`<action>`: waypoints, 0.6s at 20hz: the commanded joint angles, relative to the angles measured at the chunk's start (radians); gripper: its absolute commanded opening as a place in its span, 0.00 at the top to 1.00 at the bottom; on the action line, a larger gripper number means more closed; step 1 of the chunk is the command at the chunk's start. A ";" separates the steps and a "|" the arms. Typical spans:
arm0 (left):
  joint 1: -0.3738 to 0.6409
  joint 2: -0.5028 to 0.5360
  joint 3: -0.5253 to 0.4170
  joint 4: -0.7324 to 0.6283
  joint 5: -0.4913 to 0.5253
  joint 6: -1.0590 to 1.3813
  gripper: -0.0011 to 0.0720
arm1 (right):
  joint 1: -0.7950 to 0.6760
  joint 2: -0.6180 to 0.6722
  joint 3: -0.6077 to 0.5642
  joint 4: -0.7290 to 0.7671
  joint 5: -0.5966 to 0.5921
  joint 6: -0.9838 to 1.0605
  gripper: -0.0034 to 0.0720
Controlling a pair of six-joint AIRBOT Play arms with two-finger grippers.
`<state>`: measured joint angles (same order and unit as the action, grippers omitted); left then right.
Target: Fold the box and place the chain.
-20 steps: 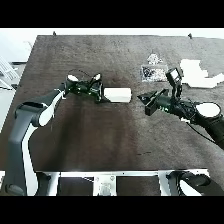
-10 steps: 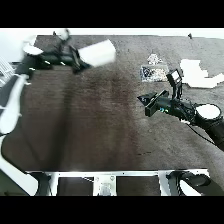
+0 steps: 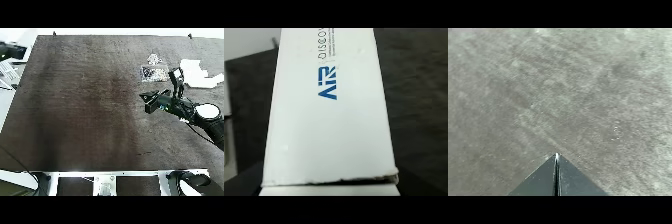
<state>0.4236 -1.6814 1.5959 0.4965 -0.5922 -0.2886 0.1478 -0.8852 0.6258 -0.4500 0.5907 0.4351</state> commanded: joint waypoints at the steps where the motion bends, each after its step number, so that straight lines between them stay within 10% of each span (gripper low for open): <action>1: 0.043 0.005 -0.154 -0.005 0.270 -0.035 0.96 | 0.000 -0.011 0.000 0.006 -0.048 0.003 0.95; 12: 0.036 -0.177 -0.173 -0.066 0.206 0.085 0.96 | 0.000 -0.066 0.000 0.005 -0.087 0.003 0.95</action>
<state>0.4606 -1.8324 1.4269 0.4416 -0.3714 -0.2737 0.1478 -0.9360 0.6258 -0.4442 0.5102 0.4385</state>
